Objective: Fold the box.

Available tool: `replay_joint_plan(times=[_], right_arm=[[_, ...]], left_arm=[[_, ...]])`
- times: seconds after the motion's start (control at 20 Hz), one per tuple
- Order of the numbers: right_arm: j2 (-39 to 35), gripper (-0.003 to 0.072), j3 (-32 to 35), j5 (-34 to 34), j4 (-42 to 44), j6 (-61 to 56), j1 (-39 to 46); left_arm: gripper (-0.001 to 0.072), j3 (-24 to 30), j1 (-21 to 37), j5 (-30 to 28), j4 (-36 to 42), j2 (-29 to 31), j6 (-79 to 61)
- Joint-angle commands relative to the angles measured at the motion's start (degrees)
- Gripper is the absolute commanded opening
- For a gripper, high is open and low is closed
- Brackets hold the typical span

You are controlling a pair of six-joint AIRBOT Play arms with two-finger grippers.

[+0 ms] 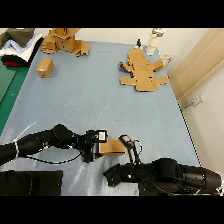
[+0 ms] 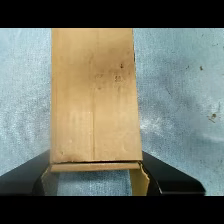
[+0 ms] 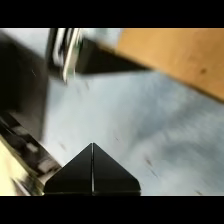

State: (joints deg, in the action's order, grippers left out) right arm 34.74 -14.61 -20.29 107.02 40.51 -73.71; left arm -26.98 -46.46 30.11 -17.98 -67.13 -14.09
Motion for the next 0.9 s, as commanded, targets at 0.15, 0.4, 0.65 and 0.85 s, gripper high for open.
replay_joint_plan(times=[0.15, 0.4, 0.65, 0.85], right_arm=[[-0.17, -0.0001, 5.84, 21.51, -1.14, -13.4, 7.54], [-0.15, 0.0, 5.84, 19.43, -6.93, -13.44, 12.11], [-0.17, 0.0, 5.84, 15.5, -7.82, -13.44, 11.8], [-0.17, 0.0, 5.84, 13.66, -7.91, -13.46, 11.19]], left_arm=[[0.0477, -0.02, 0.02, -0.11, -0.02, 0.0, -0.02], [0.0477, -0.02, 0.02, -0.02, -0.02, 0.0, -0.02], [0.0477, -0.02, 0.02, -0.02, -0.02, 0.0, -0.02], [0.0477, -0.02, 0.02, -0.04, -0.02, 0.0, -0.02]])
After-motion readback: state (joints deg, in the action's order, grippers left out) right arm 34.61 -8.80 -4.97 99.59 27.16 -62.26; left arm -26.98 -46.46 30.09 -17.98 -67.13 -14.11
